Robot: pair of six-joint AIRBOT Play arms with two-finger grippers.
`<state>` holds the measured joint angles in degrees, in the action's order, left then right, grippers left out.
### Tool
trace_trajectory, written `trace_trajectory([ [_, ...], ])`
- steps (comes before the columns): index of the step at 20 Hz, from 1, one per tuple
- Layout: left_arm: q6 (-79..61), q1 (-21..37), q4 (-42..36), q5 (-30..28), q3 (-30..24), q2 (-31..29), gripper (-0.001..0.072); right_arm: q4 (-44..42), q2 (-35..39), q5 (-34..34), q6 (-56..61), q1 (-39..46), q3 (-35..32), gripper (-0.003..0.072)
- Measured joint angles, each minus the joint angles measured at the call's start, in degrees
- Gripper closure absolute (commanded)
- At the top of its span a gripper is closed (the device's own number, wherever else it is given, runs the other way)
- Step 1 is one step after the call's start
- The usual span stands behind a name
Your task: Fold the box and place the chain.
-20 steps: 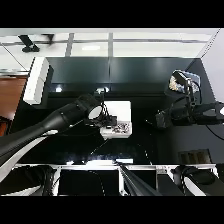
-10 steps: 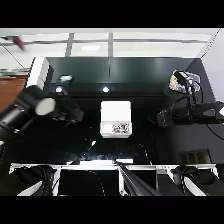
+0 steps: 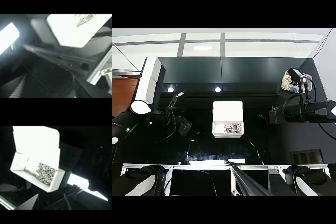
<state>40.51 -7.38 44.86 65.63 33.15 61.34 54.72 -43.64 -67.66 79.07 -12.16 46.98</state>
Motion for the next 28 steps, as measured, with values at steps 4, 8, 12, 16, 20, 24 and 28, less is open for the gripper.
trace_trajectory([
  [4, -23.21, 0.66, -3.28, -2.34, -0.31, 4.33, -0.0006, 0.33, 0.00, 0.57, 0.02, 0.00, 0.00, 0.0303],
  [8, -41.70, 0.09, -3.78, -3.32, 1.62, 9.11, -0.0006, 0.87, 0.00, 0.74, 0.24, 0.00, 0.00, 0.0303],
  [12, -50.90, -3.15, -4.24, -4.94, 3.37, 12.20, -0.0005, 1.18, 0.00, 1.97, 0.74, 0.00, 0.00, 0.0303],
  [16, -54.03, -7.32, -8.24, -6.60, 3.96, 14.19, -0.0005, 1.25, 0.00, 4.04, 1.11, 0.00, 0.00, 0.0303],
  [20, -54.97, -9.68, -10.12, -6.47, 4.13, 15.28, -0.0004, 1.46, 0.00, 4.92, 1.31, 0.00, 0.00, 0.0303],
  [24, -54.90, -11.61, -11.04, -7.43, 4.44, 16.59, -0.0004, 1.53, 0.00, 5.25, 1.31, 0.00, 0.00, 0.0303],
  [28, -53.62, -12.90, -11.23, -7.89, 5.18, 17.68, -0.0004, 1.64, 0.00, 5.33, 1.31, 0.00, 0.00, 0.0303],
])
